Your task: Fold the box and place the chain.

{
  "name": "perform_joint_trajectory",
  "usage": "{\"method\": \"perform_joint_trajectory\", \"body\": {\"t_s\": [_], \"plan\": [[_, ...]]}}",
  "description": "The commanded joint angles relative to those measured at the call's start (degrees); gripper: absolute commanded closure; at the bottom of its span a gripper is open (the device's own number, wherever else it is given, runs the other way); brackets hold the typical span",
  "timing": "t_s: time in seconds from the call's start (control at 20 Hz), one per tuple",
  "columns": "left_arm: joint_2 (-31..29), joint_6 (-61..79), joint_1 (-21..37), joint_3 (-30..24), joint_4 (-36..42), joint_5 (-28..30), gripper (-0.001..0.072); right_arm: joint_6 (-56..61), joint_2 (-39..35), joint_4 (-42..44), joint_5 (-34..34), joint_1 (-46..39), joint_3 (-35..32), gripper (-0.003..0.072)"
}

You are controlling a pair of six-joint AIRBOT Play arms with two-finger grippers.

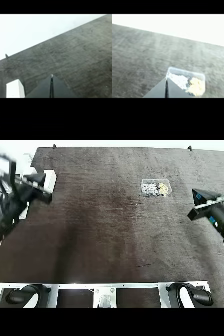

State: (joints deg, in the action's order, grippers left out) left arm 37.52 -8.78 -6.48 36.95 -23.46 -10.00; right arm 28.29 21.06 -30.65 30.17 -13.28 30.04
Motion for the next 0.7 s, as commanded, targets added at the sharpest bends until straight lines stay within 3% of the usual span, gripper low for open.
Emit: {"method": "perform_joint_trajectory", "body": {"t_s": [0.0, 0.15, 0.3, 0.65], "plan": [[-11.56, 1.29, -1.05, -11.47, 4.17, 1.9, 0.0696, 4.39, -11.45, -0.22, -2.4, -1.6, -10.16, 0.068], [-17.27, 0.81, -1.05, -18.03, 5.75, 1.51, 0.0696, 5.81, -19.5, -0.24, -3.78, -1.57, -18.8, 0.068], [-19.06, 0.02, -1.05, -22.03, 5.86, 1.6, 0.0697, 5.79, -23.67, -0.24, -4.28, -1.57, -25.29, 0.068], [-19.04, -0.24, -1.03, -24.22, 5.88, 3.15, 0.069, 5.79, -24.7, -0.22, -4.22, -1.57, -26.29, 0.0677]]}}
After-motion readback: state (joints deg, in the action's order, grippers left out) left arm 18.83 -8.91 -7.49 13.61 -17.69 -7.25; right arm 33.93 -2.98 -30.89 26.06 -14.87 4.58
